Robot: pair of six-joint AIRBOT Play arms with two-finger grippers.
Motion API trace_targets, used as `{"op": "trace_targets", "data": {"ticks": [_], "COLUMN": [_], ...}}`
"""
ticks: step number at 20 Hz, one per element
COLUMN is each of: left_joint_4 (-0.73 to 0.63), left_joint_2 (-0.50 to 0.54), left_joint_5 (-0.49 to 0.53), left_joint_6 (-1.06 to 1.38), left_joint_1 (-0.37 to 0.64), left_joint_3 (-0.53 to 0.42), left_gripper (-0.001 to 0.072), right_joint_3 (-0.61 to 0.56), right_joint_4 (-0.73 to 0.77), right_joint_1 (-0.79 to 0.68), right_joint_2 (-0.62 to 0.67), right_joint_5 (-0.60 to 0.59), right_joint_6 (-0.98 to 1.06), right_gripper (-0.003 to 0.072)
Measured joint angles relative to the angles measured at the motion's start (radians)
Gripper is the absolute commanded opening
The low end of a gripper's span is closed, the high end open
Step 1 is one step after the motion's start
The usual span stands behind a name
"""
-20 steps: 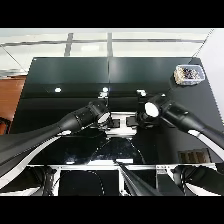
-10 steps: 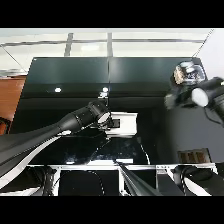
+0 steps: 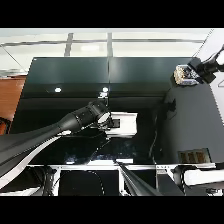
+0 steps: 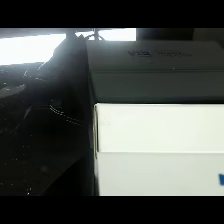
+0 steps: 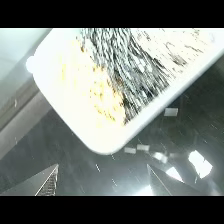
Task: Fold the box and place the chain.
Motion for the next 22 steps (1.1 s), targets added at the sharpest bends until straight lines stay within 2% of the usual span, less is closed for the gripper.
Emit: {"op": "trace_targets", "data": {"ticks": [1,2,3,5,13,14,15,17,18,22], "left_joint_4": [0.000,0.000,0.000,0.000,0.000,0.000,0.000,0.000,0.000,0.000], "left_joint_2": [0.000,0.000,0.000,0.000,0.000,0.000,0.000,0.000,0.000,0.000], "left_joint_5": [0.000,0.000,0.000,0.001,0.005,0.004,0.005,0.005,0.005,0.005], "left_joint_6": [0.000,0.000,0.000,0.000,0.000,0.000,0.000,0.000,0.000,0.000], "left_joint_1": [0.000,0.000,0.000,0.000,0.000,0.000,0.000,0.000,0.000,0.000], "left_joint_3": [0.000,0.000,0.000,0.000,0.000,0.000,0.000,0.000,0.000,0.000], "left_gripper": [0.0027,0.0026,0.0027,0.0026,0.0027,0.0027,0.0027,0.0026,0.0027,0.0027], "right_joint_3": [0.091,0.161,0.223,0.300,0.378,0.380,0.381,0.383,0.384,0.384], "right_joint_4": [0.017,0.034,0.051,0.089,0.134,0.134,0.134,0.136,0.138,0.150], "right_joint_1": [-0.010,-0.016,-0.020,-0.026,-0.034,-0.034,-0.034,-0.034,-0.034,-0.036], "right_joint_2": [-0.076,-0.138,-0.193,-0.267,-0.385,-0.391,-0.396,-0.404,-0.405,-0.369], "right_joint_5": [0.044,0.081,0.103,0.111,0.055,0.050,0.050,0.049,0.051,0.077], "right_joint_6": [0.019,0.041,0.062,0.095,0.147,0.147,0.146,0.137,0.115,-0.037], "right_gripper": [0.0654,0.0605,0.0591,0.0592,0.0591,0.0552,0.0465,0.0048,0.0009,0.0008]}}
